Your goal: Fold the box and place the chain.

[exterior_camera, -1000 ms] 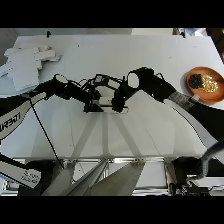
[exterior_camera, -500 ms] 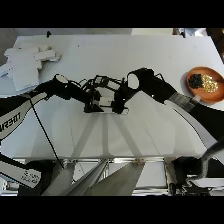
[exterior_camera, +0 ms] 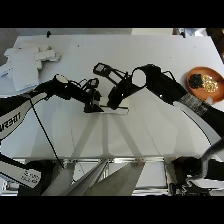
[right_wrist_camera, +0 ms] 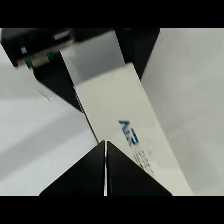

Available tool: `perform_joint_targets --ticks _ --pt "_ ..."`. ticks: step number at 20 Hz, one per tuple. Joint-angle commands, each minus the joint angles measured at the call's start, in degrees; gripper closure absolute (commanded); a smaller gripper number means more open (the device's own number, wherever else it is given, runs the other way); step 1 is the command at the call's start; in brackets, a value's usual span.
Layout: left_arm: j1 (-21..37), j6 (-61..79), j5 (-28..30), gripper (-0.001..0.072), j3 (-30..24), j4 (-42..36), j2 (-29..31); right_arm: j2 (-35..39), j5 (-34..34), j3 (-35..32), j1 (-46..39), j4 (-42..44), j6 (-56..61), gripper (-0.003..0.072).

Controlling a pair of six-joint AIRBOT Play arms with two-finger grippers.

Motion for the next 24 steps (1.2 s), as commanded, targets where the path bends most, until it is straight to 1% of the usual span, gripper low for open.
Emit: perform_joint_targets --ticks 1,3,6,9,11,17,24 --pt "0.04 0.02 0.09 0.031 0.07 0.02 0.02 -1.77 -4.2 -0.07 -1.53 13.86 2.67 0.068" --pt "0.04 0.02 0.09 0.031 0.07 0.02 0.02 -4.26 -5.84 -0.07 -2.19 17.68 2.93 0.0681" --pt "0.04 0.02 0.09 0.031 0.07 0.02 0.02 -8.9 -5.4 -0.07 -2.1 22.32 2.91 0.0681" --pt "0.04 0.02 0.09 0.031 0.07 0.02 0.02 -11.19 -3.98 -0.07 -1.84 22.99 2.93 0.068" --pt "0.04 0.02 0.09 0.031 0.07 0.02 0.02 -11.28 -2.78 -0.09 -1.84 22.93 2.91 0.068" --pt "0.04 0.02 0.09 0.031 0.07 0.02 0.02 -10.82 -2.84 -0.09 -1.95 22.91 1.51 0.068" --pt "0.04 0.02 0.09 0.031 0.07 0.02 0.02 -5.79 -1.9 -0.63 -5.99 22.71 1.07 0.068"
